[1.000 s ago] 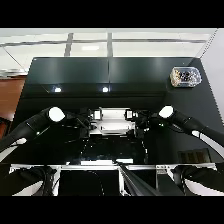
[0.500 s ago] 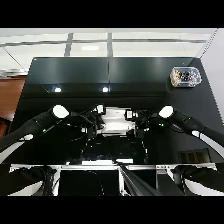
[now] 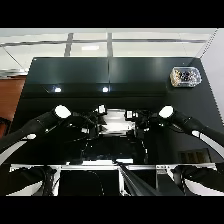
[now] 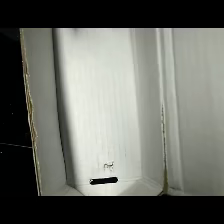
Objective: Fold the box and place the chain.
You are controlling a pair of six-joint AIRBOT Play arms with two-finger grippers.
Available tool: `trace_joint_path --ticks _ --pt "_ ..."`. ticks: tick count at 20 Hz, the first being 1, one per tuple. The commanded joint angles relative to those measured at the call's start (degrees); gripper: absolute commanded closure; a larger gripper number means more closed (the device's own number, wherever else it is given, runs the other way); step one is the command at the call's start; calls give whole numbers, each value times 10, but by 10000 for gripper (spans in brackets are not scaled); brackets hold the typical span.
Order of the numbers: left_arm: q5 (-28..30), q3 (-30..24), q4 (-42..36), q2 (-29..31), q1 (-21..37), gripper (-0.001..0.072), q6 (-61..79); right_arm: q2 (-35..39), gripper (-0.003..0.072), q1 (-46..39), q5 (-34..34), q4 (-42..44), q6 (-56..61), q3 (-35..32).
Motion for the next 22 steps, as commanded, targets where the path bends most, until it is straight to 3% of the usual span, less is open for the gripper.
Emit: trace_joint_path --ticks 1,6,9,12,14,16,19,22 --pt "-51 7 55 36 14 686 -59 0 337 0 -1 1 1 0" --pt "-135 9 239 204 111 686 -332 0 337 0 -1 1 1 0" --pt "-114 -36 264 268 192 685 -567 0 337 0 -1 1 1 0" --pt "-144 -112 231 224 293 685 -790 0 337 0 -1 1 1 0" --pt "-164 -155 108 163 340 685 -720 0 337 0 -1 1 1 0" --pt "-158 -162 16 100 337 686 -649 0 337 0 -1 1 1 0" --pt "-128 -130 5 11 294 687 -630 0 337 0 -1 1 1 0" --pt "-143 -81 -21 -51 241 686 -587 0 337 0 -1 1 1 0"
